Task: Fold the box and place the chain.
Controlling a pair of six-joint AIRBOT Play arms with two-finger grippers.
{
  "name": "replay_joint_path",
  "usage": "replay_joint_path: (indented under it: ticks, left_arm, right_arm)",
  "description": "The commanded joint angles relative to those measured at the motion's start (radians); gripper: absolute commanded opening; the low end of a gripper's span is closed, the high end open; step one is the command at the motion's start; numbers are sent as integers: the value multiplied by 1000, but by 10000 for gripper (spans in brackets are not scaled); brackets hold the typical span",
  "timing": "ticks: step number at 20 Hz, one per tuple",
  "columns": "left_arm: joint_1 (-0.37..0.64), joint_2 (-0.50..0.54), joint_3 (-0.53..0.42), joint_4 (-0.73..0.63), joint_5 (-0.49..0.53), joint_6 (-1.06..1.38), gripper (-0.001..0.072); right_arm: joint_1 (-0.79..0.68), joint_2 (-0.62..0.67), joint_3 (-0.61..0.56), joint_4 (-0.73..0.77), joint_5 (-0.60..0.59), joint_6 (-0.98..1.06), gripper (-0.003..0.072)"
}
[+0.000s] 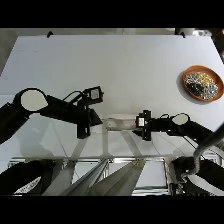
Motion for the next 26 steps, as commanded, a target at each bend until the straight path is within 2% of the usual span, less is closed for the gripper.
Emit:
replay_joint_path:
  ticks: [1,5,7,11,13,16,22,26]
  left_arm:
    - [-141,-31,0,-176,115,-18,11]
    - [-265,-191,1,-252,306,-17,8]
    - [-267,-268,0,-255,384,-18,8]
    - [-230,-334,1,-259,729,-119,7]
    - [-207,-340,0,-275,830,-206,7]
    - [-175,-362,0,-272,812,-268,6]
    - [-178,-462,0,-272,681,-287,7]
    - [-177,-467,1,-273,672,-287,8]
  right_arm:
    - [0,0,-1,0,0,0,435]
    - [0,0,-1,0,0,0,435]
    - [0,0,-1,0,0,0,435]
    - [0,0,-1,0,0,0,435]
    - [0,0,-1,0,0,0,435]
    - [0,0,-1,0,0,0,435]
    - [0,0,-1,0,0,0,435]
    - [0,0,-1,0,0,0,435]
